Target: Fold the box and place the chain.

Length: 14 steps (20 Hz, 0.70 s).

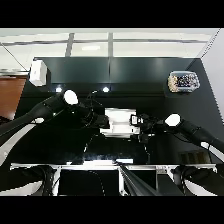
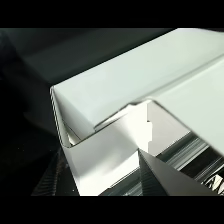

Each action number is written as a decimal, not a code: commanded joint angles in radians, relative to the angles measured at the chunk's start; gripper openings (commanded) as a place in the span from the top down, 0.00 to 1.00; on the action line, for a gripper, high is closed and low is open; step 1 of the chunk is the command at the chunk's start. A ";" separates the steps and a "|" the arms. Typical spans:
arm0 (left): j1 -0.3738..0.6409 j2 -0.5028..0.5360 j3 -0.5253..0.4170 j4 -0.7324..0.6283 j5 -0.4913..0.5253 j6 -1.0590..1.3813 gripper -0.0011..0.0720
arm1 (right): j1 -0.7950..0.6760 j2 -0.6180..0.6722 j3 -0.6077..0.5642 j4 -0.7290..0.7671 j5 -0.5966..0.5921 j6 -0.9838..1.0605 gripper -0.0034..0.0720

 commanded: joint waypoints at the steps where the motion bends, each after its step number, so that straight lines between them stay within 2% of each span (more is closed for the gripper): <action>1: 0.000 0.001 0.014 0.006 -0.002 -0.016 0.22 | 0.001 0.000 0.000 0.000 0.001 0.000 0.71; 7: -0.004 0.002 0.053 0.007 -0.010 -0.066 0.23 | 0.001 0.000 0.000 0.000 0.000 0.000 0.71; 9: -0.017 0.002 0.053 0.008 -0.004 -0.067 0.33 | 0.001 0.000 0.000 0.000 -0.002 0.000 0.71; 10: -0.026 0.002 0.053 0.016 0.002 -0.070 0.33 | 0.001 0.000 0.000 0.000 -0.005 0.000 0.71; 14: -0.075 0.000 0.053 0.193 0.002 -0.177 0.33 | 0.001 0.000 0.000 0.000 -0.006 0.000 0.71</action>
